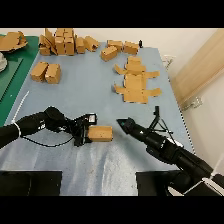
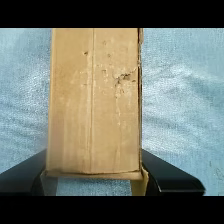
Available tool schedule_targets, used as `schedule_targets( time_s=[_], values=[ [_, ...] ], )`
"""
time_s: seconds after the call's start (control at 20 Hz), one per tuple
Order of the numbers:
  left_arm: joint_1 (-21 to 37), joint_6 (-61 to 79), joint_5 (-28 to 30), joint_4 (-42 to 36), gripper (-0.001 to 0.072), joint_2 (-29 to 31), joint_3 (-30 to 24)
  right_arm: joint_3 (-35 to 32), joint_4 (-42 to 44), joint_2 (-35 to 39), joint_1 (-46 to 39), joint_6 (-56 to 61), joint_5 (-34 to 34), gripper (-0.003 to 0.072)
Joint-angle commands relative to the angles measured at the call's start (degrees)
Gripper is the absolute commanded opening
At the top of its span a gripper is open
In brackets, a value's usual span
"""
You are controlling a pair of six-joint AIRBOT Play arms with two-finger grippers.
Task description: Fold the box.
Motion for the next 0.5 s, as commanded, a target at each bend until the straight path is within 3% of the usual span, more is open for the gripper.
schedule_targets(
  time_s=[0.0, 0.45],
  values=[
    [0.00, 0.04, 0.02, 0.04, 0.0394, 0.02, 0.00, 0.48, -10.82, 4.28, -3.76, 0.00, -8.04, 0.0002],
    [-0.02, 0.09, 0.59, -0.44, 0.0394, 0.02, 0.00, 4.46, -12.26, 5.16, -3.72, 0.11, -7.85, 0.0002]
  ],
)
